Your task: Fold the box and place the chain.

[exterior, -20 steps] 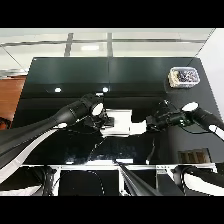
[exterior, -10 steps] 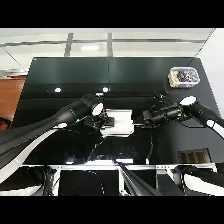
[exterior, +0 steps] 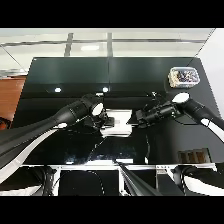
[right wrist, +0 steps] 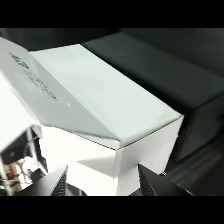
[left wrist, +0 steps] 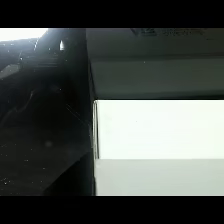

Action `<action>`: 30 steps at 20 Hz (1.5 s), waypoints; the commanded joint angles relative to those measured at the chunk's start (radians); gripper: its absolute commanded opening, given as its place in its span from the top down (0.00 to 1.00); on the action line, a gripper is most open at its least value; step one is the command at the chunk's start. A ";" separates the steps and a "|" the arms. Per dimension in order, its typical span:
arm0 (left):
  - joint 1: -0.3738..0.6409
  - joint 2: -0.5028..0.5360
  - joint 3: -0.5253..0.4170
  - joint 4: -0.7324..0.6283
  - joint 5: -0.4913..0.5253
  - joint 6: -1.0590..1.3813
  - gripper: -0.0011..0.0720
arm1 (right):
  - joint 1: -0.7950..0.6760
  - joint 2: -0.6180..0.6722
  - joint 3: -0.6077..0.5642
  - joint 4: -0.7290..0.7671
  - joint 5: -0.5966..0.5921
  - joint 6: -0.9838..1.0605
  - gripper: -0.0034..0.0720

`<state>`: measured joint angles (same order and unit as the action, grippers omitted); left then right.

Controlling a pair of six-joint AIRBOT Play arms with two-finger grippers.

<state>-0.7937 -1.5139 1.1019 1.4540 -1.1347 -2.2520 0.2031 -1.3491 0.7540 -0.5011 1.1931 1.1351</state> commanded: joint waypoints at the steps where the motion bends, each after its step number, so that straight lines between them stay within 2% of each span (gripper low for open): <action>1: 0.001 0.000 0.000 0.000 0.000 0.000 0.95 | 0.100 0.000 0.085 -0.191 -0.045 0.232 0.32; 6: 0.001 -0.001 0.000 0.000 0.000 0.000 0.95 | 0.249 0.000 0.168 -0.494 -0.088 0.517 0.33; 13: 0.001 -0.001 0.000 0.000 0.000 0.000 0.95 | 0.388 -0.001 0.170 -0.714 -0.206 0.757 0.32; 18: 0.001 -0.001 0.000 0.000 0.000 0.000 0.95 | 0.454 -0.006 0.170 -0.872 -0.188 0.909 0.33; 27: 0.001 -0.001 0.000 0.000 -0.001 0.000 0.95 | 0.516 -0.026 0.200 -0.909 -0.177 1.031 0.33; 30: 0.001 0.000 0.000 0.000 -0.003 0.000 0.95 | 0.516 -0.053 0.240 -0.914 -0.118 1.031 0.33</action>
<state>-0.7937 -1.5139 1.1019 1.4540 -1.1355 -2.2517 0.7136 -1.3834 0.9646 -1.4044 1.0306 2.1498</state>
